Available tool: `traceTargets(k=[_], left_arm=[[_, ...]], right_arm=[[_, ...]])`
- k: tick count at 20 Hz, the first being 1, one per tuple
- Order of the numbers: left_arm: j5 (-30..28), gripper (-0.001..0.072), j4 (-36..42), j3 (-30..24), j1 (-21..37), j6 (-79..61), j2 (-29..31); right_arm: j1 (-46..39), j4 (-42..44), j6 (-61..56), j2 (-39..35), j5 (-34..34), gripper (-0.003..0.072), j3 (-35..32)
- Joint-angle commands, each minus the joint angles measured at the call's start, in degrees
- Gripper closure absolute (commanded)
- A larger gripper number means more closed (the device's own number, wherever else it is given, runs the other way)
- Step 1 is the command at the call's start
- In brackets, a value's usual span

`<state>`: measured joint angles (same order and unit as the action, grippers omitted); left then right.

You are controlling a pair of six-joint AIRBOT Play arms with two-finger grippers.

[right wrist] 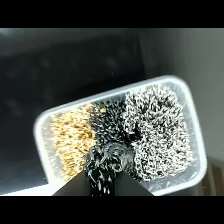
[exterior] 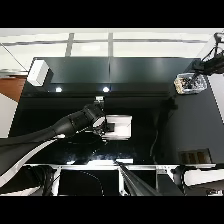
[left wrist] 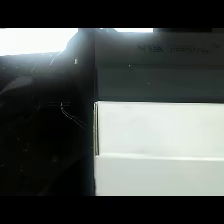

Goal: Fold the box and place the chain.

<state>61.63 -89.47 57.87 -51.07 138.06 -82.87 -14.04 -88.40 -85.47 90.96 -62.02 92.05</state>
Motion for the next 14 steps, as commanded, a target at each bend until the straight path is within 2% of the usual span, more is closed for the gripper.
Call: traceTargets(k=[1,4,6,11,14], left_arm=[[-0.1,0.068,0.0,0.0,0.0,0.0,0.0],[0.0,0.068,0.2,0.0,0.0,0.0,0.0],[0.0,0.068,0.1,0.0,0.0,0.0,0.0],[0.6,0.068,0.2,0.0,0.0,0.0,0.0],[0.6,0.068,0.2,0.0,0.0,0.0,0.0]], right_arm=[[-0.2,1.6,3.2,-7.8,-1.4,0.0639,0.0],[-0.2,2.1,5.0,-17.0,-0.8,0.0639,0.1],[-0.2,5.7,7.0,-22.7,-1.8,0.0639,0.1],[-0.1,14.1,9.6,-33.4,-12.2,0.0639,0.1],[-0.1,20.3,13.0,-37.3,-20.2,0.0639,-0.4]])
